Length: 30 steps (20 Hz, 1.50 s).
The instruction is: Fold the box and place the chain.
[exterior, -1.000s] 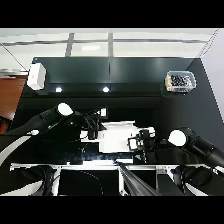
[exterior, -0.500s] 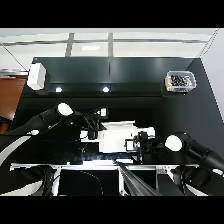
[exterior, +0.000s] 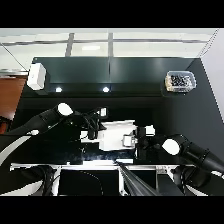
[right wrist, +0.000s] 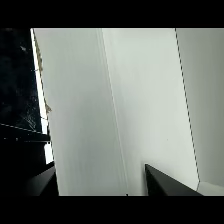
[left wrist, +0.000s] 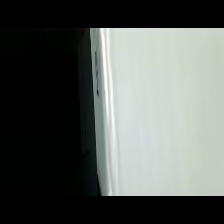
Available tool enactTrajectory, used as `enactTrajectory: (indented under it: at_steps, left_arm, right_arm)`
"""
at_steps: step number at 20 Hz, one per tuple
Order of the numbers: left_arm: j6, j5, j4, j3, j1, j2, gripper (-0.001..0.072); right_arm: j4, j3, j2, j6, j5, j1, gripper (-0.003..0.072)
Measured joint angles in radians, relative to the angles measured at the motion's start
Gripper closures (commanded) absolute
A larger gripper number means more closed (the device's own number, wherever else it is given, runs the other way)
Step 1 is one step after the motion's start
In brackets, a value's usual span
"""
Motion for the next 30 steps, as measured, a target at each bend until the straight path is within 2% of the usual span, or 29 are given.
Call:
enactTrajectory:
  at_steps: [5, 12, 30]
  left_arm:
    - [0.0, 0.0, 0.0, 0.0, 0.0, 0.0, 0.0681]
    - [0.0, 0.0, 0.0, 0.0, 0.0, 0.0, 0.0681]
    - [0.004, -0.003, -0.007, 0.0, 0.0, 0.001, 0.0682]
  right_arm:
    - [-0.013, 0.04, 0.0, 0.006, 0.048, -0.014, 0.0081]
    - [-0.022, 0.077, 0.0, 0.01, 0.06, -0.122, 0.0081]
    - [-0.01, 0.126, 0.0, -0.055, 0.094, -0.23, 0.0081]
